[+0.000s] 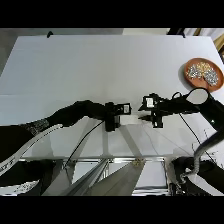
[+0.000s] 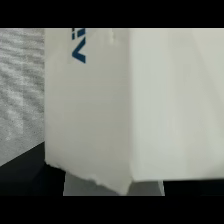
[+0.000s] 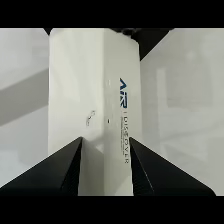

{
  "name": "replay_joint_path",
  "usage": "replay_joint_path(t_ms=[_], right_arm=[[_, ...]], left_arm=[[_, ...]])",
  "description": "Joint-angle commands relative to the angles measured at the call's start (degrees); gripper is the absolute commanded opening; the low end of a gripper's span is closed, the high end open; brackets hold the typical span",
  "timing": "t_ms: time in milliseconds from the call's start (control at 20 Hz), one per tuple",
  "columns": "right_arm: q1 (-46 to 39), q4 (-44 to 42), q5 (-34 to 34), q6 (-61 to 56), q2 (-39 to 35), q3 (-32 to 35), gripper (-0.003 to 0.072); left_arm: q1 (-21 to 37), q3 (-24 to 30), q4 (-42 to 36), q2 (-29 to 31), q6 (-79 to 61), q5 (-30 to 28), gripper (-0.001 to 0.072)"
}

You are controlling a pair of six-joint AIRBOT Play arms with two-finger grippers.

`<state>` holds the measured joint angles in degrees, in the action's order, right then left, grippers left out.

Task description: Fold the box and place the chain.

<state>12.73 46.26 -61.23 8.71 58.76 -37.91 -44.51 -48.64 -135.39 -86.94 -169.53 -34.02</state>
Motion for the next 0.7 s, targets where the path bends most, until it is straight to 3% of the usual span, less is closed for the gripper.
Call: replay_joint_path(t_ms=[0,300,400,650], right_arm=[[0.1,-0.5,0.7,-1.2,0.2,0.5,0.0334],[0.1,-1.0,1.7,-1.3,0.9,1.4,0.0327],[0.1,-0.8,2.2,-1.4,0.9,1.5,0.0254],[0.1,0.0,3.6,-1.4,0.9,1.5,0.0213]], left_arm=[[0.0,0.0,0.0,0.0,0.0,0.0,0.0152],[0.0,0.0,0.0,0.0,0.0,0.0,0.0152],[0.0,0.0,0.0,0.0,0.0,0.0,0.0152],[0.0,0.0,0.0,0.0,0.0,0.0,0.0152]])
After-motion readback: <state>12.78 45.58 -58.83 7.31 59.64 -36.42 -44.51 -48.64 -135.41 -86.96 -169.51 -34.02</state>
